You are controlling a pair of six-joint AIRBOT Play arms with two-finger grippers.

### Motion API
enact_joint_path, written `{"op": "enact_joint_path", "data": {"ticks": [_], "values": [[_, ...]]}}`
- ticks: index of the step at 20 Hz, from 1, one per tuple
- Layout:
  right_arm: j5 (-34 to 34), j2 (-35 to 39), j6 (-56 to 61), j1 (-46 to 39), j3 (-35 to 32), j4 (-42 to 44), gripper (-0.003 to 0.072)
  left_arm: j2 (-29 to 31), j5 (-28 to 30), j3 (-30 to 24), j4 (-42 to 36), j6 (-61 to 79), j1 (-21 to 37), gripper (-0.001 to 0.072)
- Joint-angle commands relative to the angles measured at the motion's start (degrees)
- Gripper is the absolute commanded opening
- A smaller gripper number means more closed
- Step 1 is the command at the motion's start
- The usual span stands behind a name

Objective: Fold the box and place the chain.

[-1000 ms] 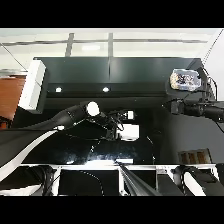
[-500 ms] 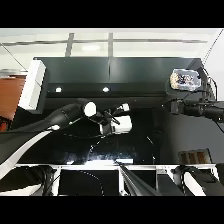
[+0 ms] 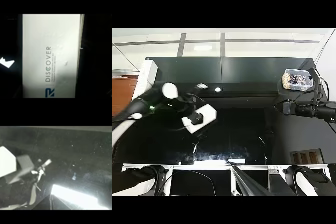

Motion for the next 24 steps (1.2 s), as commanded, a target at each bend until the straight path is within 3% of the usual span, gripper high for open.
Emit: {"op": "enact_joint_path", "data": {"ticks": [1,6,11,15,19,22,24], "values": [[0.5,0.0,0.0,0.0,0.0,-0.1,0.0044,6.1,-4.7,-2.6,0.0,-7.5,12.3,0.0330],[0.5,0.0,0.0,0.0,0.0,-0.1,0.0044,17.2,-4.9,-8.5,0.2,-8.1,30.5,0.0330],[0.5,0.0,0.0,0.0,0.0,-0.1,0.0043,20.1,-6.0,-11.6,0.5,-7.4,46.7,0.0330],[0.5,0.0,0.0,0.0,0.0,-0.1,0.0043,20.2,-9.2,-12.0,9.4,-4.7,52.1,0.0330],[0.5,0.0,0.0,0.0,0.0,-0.1,0.0043,21.7,-7.8,-12.0,13.7,2.6,56.5,0.0330],[0.5,0.0,0.0,0.0,0.0,-0.1,0.0043,21.4,-3.3,-12.0,13.0,5.3,60.7,0.0331],[0.5,0.0,0.0,0.0,0.0,-0.1,0.0044,21.0,-0.9,-12.0,8.3,11.0,62.2,0.0331]]}}
